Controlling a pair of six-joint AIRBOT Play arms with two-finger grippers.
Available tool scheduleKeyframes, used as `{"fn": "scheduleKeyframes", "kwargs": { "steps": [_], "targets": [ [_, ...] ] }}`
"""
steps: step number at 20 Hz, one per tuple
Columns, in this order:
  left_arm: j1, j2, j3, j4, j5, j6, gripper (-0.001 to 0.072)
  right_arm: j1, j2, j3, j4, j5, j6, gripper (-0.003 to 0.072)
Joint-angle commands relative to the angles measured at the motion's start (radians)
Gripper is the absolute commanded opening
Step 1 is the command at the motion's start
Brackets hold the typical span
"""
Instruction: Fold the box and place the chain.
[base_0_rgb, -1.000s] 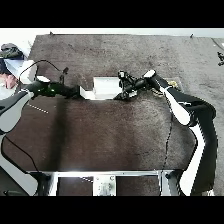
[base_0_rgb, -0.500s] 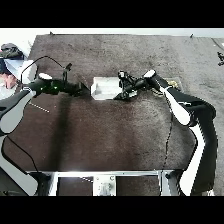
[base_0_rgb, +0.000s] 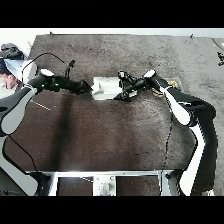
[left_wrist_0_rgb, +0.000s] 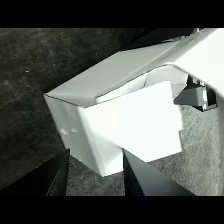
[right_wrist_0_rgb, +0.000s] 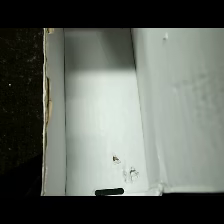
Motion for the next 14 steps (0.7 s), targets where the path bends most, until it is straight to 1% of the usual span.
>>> {"fn": "scheduleKeyframes", "kwargs": {
  "steps": [1, 3, 6, 8, 10, 14],
  "targets": [
    [-0.024, 0.001, 0.030, 0.036, 0.010, -0.050, 0.0353, 0.000, 0.000, 0.000, 0.000, 0.000, 0.000, 0.0358],
    [-0.039, 0.001, 0.054, 0.072, 0.022, -0.092, 0.0353, 0.000, 0.000, 0.000, 0.000, 0.000, 0.000, 0.0358],
    [-0.071, 0.001, 0.092, 0.175, 0.035, -0.207, 0.0353, 0.000, 0.000, 0.000, 0.000, 0.000, 0.000, 0.0357],
    [-0.094, 0.001, 0.109, 0.211, 0.048, -0.252, 0.0353, 0.000, 0.000, 0.000, 0.000, 0.000, 0.000, 0.0358],
    [-0.113, 0.001, 0.110, 0.224, 0.079, -0.281, 0.0353, 0.000, 0.000, 0.000, 0.000, 0.000, 0.000, 0.0358],
    [-0.140, 0.001, 0.110, 0.297, 0.116, -0.381, 0.0352, 0.000, 0.000, 0.000, 0.000, 0.000, 0.000, 0.0358]
  ]
}}
